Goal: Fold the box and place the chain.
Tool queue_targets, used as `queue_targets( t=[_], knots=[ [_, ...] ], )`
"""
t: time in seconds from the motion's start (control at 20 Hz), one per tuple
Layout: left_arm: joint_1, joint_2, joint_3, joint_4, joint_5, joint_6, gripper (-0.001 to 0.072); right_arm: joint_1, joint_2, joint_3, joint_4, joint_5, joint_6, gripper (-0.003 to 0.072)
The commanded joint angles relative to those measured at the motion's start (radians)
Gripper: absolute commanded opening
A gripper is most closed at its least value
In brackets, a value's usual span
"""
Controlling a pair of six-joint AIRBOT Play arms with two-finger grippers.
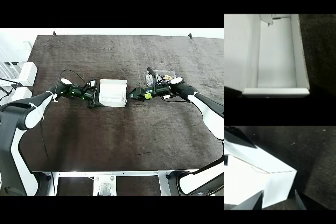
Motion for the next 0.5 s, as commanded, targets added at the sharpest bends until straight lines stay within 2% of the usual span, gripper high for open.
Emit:
queue_targets(
  t=[0.0,0.3,0.45],
  knots=[
    [0.001,0.0,0.0,0.0,0.0,0.0,0.0347,0.007,0.006,0.009,0.004,0.006,0.032,0.0454],
    [0.001,0.0,0.0,0.0,0.0,0.0,0.0347,0.055,0.006,0.034,-0.01,0.012,0.032,0.0454],
    [0.001,0.0,0.0,0.0,0.0,0.0,0.0348,0.082,0.006,0.075,-0.116,0.008,0.113,0.0454]
  ],
)
